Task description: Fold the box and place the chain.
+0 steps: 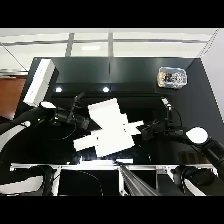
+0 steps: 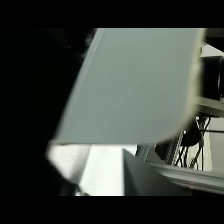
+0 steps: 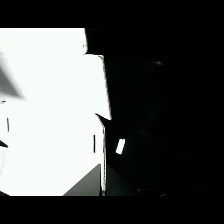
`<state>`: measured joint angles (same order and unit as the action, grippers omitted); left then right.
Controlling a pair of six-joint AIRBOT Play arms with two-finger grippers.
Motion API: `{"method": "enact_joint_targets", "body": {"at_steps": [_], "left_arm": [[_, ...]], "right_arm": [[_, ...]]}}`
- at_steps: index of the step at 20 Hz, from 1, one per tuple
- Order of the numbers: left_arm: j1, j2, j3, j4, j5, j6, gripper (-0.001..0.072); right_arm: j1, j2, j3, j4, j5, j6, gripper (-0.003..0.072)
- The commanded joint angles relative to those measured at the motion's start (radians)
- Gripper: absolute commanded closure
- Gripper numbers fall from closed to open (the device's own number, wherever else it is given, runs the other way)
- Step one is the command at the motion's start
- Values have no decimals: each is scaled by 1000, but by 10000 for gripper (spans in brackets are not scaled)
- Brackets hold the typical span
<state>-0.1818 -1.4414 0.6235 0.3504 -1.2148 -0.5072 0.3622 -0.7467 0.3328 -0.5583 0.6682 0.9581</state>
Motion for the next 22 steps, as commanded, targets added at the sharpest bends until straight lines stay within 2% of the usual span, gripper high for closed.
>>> {"method": "enact_joint_targets", "body": {"at_steps": [1, 2, 3, 4, 5, 8, 11, 14, 18, 20, 22], "left_arm": [[1, -33, 26, 12, -42, 77, 578], [2, -42, 27, 12, -55, 97, 685], [2, -48, 27, 13, -56, 118, 683], [2, -49, 27, 11, -52, 122, 684], [2, -50, 27, 11, -48, 122, 684], [2, -48, 53, 16, -87, 179, 688], [-29, -11, 66, 17, -82, 306, 690], [-101, 51, 65, 41, 80, 362, 691], [-201, 153, 29, 27, 178, 570, 691], [-248, 185, -12, 14, 282, 661, 691], [-297, 199, -47, -111, 340, 803, 690]], "right_arm": [[1, 0, -1, -1, 0, 0, 669], [1, 0, -1, -1, 0, 0, 668], [1, 0, -1, 0, 0, 1, 651], [-2, 0, 0, -1, 0, 3, 279], [-12, 0, 1, -4, 4, 7, -25], [-100, 0, 71, -137, 120, 6, -25], [-229, 0, 213, -312, 252, 7, -24], [-314, 0, 320, -548, 318, 6, -24], [-325, 0, 353, -874, 335, 6, -23], [-325, 0, 353, -902, 342, 3, -24], [-323, 0, 352, -889, 342, 1, -23]]}}
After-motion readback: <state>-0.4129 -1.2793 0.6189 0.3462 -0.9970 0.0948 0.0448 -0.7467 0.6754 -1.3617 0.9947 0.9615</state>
